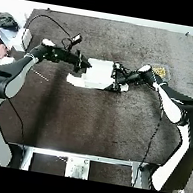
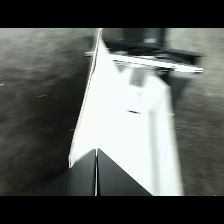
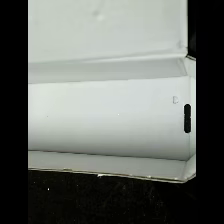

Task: Fold the box and place the chain.

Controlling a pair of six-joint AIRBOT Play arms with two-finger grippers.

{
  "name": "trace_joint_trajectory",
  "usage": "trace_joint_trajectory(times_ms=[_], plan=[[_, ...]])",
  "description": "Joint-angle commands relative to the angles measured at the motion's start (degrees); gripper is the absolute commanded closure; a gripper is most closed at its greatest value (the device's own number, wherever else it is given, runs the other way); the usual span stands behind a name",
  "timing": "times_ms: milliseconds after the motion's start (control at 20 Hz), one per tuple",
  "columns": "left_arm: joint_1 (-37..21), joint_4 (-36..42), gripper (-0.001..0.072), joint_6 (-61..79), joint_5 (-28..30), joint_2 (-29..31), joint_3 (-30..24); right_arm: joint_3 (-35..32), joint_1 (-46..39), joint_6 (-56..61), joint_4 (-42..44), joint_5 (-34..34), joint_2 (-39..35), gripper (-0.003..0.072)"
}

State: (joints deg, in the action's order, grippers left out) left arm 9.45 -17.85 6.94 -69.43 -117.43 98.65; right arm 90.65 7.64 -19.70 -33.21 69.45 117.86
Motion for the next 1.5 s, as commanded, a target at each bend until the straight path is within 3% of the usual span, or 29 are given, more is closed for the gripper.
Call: trace_joint_trajectory(times_ms=[0,700,1000,1200,1350,1400,1450], plan=[[1.22,-0.24,0.0697,-0.5,8.2,-0.13,-0.11,0.07,0.02,0.0,0.0,0.02,0.0,0.0351],[2.45,-3.17,0.0697,-0.48,11.67,-1.79,-2.6,0.07,0.02,0.0,0.0,0.02,0.0,0.0351],[1.7,-3.21,0.0698,-0.42,10.64,1.51,-1.99,0.07,0.02,0.0,0.0,0.02,0.0,0.0351],[-0.9,-3.85,0.0698,-0.44,3.15,5.49,-1.99,0.07,0.04,0.0,0.0,0.02,0.0,0.0351],[-2.58,-10.97,0.0696,-0.44,-4.07,7.26,-1.66,0.07,0.02,0.0,0.0,0.02,0.0,0.0351],[-2.89,-14.88,0.0682,-0.39,-6.64,7.23,-1.29,0.07,0.04,0.0,0.0,0.02,0.0,0.0351],[-2.89,-19.41,0.0334,0.2,-7.72,7.23,-1.29,0.07,0.04,0.0,0.0,0.02,0.0,0.0351]])
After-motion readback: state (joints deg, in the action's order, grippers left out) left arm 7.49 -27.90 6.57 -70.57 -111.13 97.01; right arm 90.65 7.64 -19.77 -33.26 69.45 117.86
